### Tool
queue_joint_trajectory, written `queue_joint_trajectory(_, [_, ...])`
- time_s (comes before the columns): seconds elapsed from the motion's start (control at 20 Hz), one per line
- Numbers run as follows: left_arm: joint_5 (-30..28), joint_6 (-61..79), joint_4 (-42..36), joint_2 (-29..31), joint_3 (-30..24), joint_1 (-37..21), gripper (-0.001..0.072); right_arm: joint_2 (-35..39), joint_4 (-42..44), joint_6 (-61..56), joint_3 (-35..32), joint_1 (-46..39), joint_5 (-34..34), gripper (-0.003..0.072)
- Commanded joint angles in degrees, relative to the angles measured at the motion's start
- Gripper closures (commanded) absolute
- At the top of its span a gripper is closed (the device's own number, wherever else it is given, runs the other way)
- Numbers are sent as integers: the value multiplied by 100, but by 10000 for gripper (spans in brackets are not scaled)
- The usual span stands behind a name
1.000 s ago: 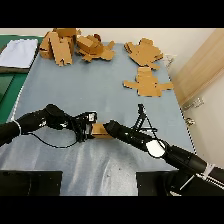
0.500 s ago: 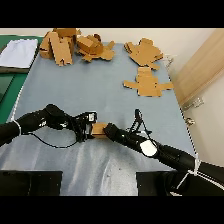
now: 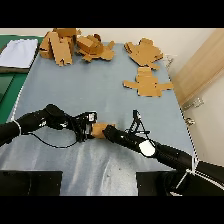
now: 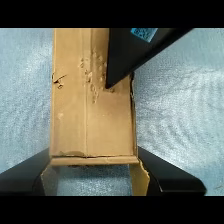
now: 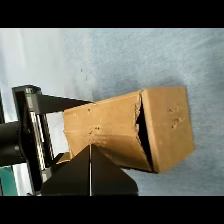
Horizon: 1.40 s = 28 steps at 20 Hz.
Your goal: Fold the box.
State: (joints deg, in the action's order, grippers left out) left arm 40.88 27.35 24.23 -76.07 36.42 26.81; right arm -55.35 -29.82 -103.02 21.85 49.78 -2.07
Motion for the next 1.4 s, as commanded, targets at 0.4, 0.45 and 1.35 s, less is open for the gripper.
queue_joint_trajectory(0.4, [-2,7,2,-2,4,0,303,1145,-866,2,-2,-181,332,684])
queue_joint_trajectory(0.45, [-4,7,2,0,4,0,303,1257,-960,2,-2,-345,319,684])
queue_joint_trajectory(1.35, [-2334,-5235,2116,2044,31,-1082,301,1508,-1244,2,-2,-841,264,683])
